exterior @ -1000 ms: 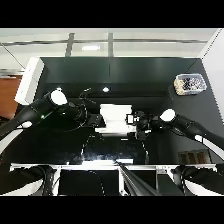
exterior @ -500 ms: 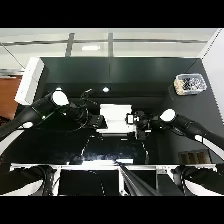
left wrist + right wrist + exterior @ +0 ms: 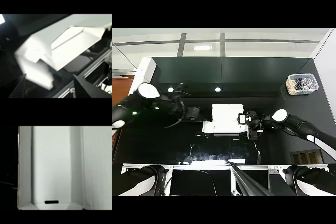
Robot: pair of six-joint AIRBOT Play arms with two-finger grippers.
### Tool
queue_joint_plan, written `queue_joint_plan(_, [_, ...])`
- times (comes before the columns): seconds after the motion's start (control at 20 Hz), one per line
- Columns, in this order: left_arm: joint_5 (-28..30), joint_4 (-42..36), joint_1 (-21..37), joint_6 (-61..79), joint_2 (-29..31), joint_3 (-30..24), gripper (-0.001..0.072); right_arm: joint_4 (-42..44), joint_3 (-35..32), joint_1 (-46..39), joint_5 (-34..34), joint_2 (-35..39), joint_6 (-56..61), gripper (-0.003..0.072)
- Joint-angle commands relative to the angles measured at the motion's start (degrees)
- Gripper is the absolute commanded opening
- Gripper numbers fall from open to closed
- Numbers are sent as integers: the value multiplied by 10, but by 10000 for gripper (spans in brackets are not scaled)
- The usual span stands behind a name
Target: Fold the box and place the chain.
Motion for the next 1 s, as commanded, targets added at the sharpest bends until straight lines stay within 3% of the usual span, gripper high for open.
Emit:
queue_joint_plan(0.0, [-54, 30, 92, 18, 43, 0, 683, 0, 0, 0, 1, 0, 0, 475])
queue_joint_plan(0.05, [-60, 51, 117, 17, 46, 0, 535, 0, 0, 0, 1, 0, 0, 475])
queue_joint_plan(0.1, [-66, 68, 139, 17, 46, -2, 306, 0, 0, 0, 1, 0, 0, 475])
queue_joint_plan(0.15, [-66, 73, 161, 18, 46, -8, 25, 0, 0, 0, 1, 0, 0, 475])
queue_joint_plan(0.3, [-25, 68, 184, 12, 45, -61, 27, 0, 0, 0, 1, 0, 0, 475])
queue_joint_plan(0.55, [78, -26, 122, 3, 24, -184, 27, 0, 0, 0, 1, 0, 0, 475])
queue_joint_plan(0.75, [149, -54, 13, 3, -26, -175, 27, 0, 0, 0, 1, 0, 0, 475])
queue_joint_plan(0.95, [150, -98, -20, 35, -63, -135, 27, 0, 0, 0, 1, 0, 0, 475])
